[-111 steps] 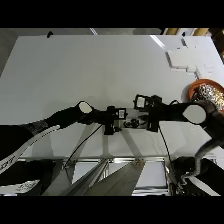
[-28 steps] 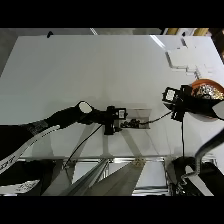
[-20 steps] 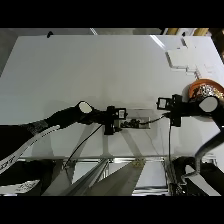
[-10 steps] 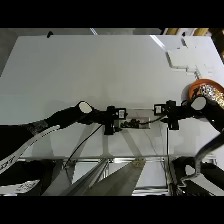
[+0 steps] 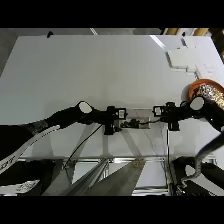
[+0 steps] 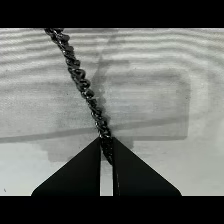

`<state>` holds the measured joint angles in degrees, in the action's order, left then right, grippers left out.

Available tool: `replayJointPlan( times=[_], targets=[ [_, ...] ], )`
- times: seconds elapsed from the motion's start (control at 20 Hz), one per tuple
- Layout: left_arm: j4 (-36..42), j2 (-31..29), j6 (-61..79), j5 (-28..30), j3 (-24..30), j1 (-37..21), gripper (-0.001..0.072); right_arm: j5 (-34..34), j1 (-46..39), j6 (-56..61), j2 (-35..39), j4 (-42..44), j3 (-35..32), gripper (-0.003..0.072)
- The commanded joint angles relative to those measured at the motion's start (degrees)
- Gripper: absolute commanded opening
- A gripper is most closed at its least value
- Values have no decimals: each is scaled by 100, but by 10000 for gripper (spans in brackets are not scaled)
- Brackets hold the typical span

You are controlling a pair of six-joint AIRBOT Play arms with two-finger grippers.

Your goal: Fold the box and place the chain.

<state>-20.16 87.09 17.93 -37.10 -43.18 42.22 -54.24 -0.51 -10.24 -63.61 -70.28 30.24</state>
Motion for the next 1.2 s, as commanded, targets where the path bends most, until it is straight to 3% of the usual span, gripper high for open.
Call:
replayJointPlan(
  times=[0.0, 0.2, 0.4, 0.6, 0.9, 1.05, 1.15],
  targets=[
    [0, -4, 2, 0, 2, 2, 218, -654, -2, 437, 597, 293, 9, 19],
    [0, -4, 0, 0, 2, 2, 218, -977, 321, 560, 1550, 1976, 7, 19],
    [-2, -4, 0, 0, 2, 2, 218, -1082, 1137, 697, 1858, 2142, 7, 20],
    [0, -2, 0, 0, 2, 2, 218, -203, 1950, 1574, 1790, 2538, 4, 20],
    [-2, -4, 0, 0, 2, 2, 218, 1357, 2992, 1965, 1250, 3034, -2, 23],
    [0, -4, 0, 0, 2, 2, 218, 1443, 3032, 2098, 968, 2791, -2, 202],
    [0, -4, 2, -2, 2, 2, 218, 1412, 3032, 2114, 1078, 2352, 11, 201]
  ],
)
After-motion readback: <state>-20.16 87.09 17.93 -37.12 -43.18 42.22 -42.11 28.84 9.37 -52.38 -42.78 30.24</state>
